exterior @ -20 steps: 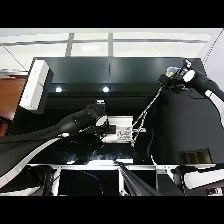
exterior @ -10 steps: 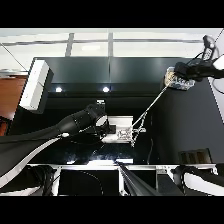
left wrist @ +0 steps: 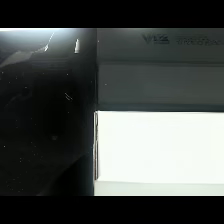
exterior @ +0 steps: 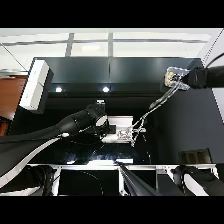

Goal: Fold the box and place the chain.

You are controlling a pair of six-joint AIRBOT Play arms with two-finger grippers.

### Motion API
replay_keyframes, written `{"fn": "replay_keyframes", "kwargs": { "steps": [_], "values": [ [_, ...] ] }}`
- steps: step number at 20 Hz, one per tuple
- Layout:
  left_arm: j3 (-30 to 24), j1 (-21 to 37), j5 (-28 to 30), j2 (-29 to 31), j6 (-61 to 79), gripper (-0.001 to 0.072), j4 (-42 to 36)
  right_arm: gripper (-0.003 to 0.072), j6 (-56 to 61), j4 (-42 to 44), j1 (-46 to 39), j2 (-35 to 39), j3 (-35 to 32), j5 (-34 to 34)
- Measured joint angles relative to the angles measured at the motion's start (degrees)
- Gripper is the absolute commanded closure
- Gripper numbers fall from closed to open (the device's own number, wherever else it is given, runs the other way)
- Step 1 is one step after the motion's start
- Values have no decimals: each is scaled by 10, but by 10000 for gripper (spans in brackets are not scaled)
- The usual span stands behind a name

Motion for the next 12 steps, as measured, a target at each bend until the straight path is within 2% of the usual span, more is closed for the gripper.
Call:
{"fn": "replay_keyframes", "kwargs": {
  "steps": [3, 6, 12],
  "values": [
    [0, 0, 0, 0, 0, 676, 0, 653, -3, 50, 43, 36, -15, 46],
    [0, 0, 0, 0, 0, 676, 0, 654, -2, 90, 100, 50, -33, 64],
    [0, 0, 0, 0, 0, 675, 0, 654, 29, 125, 224, 57, -111, 24]
  ]
}}
